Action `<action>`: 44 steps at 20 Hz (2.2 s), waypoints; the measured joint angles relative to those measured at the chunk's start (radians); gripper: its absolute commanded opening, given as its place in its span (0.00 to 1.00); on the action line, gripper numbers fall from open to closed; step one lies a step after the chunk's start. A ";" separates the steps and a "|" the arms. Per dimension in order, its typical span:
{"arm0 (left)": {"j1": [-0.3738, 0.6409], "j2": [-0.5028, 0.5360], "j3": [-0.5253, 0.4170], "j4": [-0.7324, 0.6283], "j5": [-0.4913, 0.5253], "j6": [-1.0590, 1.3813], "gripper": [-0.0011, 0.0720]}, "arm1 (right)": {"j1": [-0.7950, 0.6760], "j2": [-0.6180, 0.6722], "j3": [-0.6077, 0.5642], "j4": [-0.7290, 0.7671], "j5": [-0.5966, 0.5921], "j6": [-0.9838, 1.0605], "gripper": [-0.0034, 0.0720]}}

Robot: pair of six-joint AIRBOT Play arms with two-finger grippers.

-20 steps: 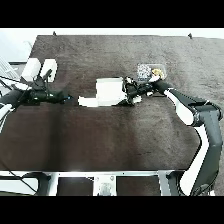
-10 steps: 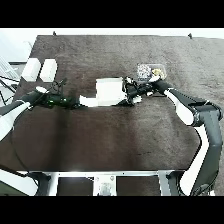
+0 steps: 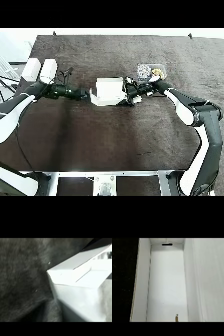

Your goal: Fold the box and place the chain.

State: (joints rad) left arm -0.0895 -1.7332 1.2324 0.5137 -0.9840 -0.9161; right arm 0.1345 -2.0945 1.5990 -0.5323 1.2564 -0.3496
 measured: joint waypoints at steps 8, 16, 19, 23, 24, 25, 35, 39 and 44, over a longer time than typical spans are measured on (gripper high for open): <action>-0.042 -0.001 0.019 -0.010 -0.034 0.028 0.47 | 0.000 0.000 0.000 0.000 0.000 0.000 0.80; -0.069 -0.001 0.020 -0.017 -0.029 -0.002 0.47 | 0.000 0.000 0.000 -0.001 0.000 0.001 0.80; -0.079 -0.001 0.029 -0.005 -0.029 -0.040 0.48 | 0.000 0.000 0.000 -0.001 0.000 0.001 0.80; -0.105 0.000 0.079 0.071 -0.030 -0.132 0.48 | 0.000 0.000 0.000 -0.001 0.000 0.001 0.80; -0.112 0.000 0.091 0.090 -0.029 -0.153 0.48 | 0.000 0.000 0.000 0.000 0.000 0.001 0.80; -0.119 0.000 0.102 0.109 -0.029 -0.176 0.48 | 0.000 0.000 0.000 -0.001 0.000 0.001 0.80; -0.197 0.000 0.174 0.296 0.008 -0.406 0.47 | 0.000 0.000 0.000 -0.001 0.000 0.003 0.80; -0.225 -0.001 0.206 0.381 0.019 -0.497 0.47 | -0.001 0.000 0.000 -0.001 0.000 0.003 0.80; -0.256 -0.005 0.255 0.520 -0.008 -0.679 0.48 | -0.001 0.000 0.000 -0.001 0.000 0.000 0.80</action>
State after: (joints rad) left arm -0.3458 -1.7382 1.4876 1.0332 -0.9924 -1.5948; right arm 0.1337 -2.0945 1.5990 -0.5331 1.2568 -0.3496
